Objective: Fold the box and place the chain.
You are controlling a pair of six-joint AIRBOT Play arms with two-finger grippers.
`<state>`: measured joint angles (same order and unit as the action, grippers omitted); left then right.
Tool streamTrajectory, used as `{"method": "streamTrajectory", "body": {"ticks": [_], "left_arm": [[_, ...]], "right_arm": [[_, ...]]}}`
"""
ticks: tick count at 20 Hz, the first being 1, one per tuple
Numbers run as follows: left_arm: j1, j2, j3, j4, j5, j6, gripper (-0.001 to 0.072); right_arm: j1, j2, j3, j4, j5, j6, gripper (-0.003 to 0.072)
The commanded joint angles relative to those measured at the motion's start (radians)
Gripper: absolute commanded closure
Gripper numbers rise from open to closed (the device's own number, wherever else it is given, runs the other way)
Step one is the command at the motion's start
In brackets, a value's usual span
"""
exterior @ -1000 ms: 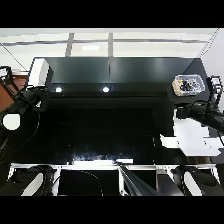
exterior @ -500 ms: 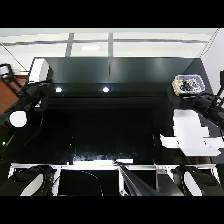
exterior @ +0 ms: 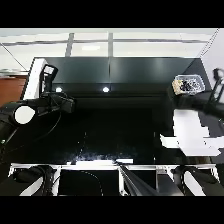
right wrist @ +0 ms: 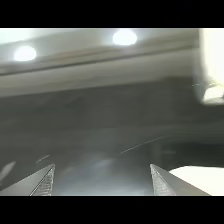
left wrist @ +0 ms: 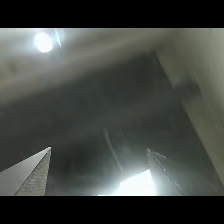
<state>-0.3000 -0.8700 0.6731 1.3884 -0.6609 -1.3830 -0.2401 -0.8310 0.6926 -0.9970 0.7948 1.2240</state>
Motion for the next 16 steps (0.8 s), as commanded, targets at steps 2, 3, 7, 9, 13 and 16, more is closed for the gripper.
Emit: {"method": "streamTrajectory", "body": {"ticks": [2, 3, 7, 9, 13, 16], "left_arm": [[0.031, 0.013, 0.014, 0.003, -0.183, -0.095, -0.0006], [0.043, 0.023, 0.014, -0.006, -0.182, -0.095, -0.0006], [0.062, 0.054, 0.013, -0.05, -0.183, -0.095, -0.0006], [0.061, 0.053, 0.013, -0.076, -0.181, -0.095, -0.0006], [0.061, 0.053, 0.013, -0.092, -0.16, -0.094, -0.0006], [0.061, 0.053, 0.013, -0.105, -0.155, -0.095, -0.0006]], "right_arm": [[-0.243, -0.227, 0.357, -0.446, 0.154, 0.288, -0.0006], [-0.342, -0.28, 0.434, -0.468, 0.218, 0.305, -0.0007], [-0.7, -0.434, 0.572, -0.448, 0.517, 0.323, -0.0007], [-0.834, -0.492, 0.571, -0.383, 0.611, 0.23, -0.0006], [-0.971, -0.578, 0.571, -0.301, 0.636, 0.13, -0.0007], [-0.975, -0.654, 0.571, -0.245, 0.661, -0.09, -0.0006]]}}
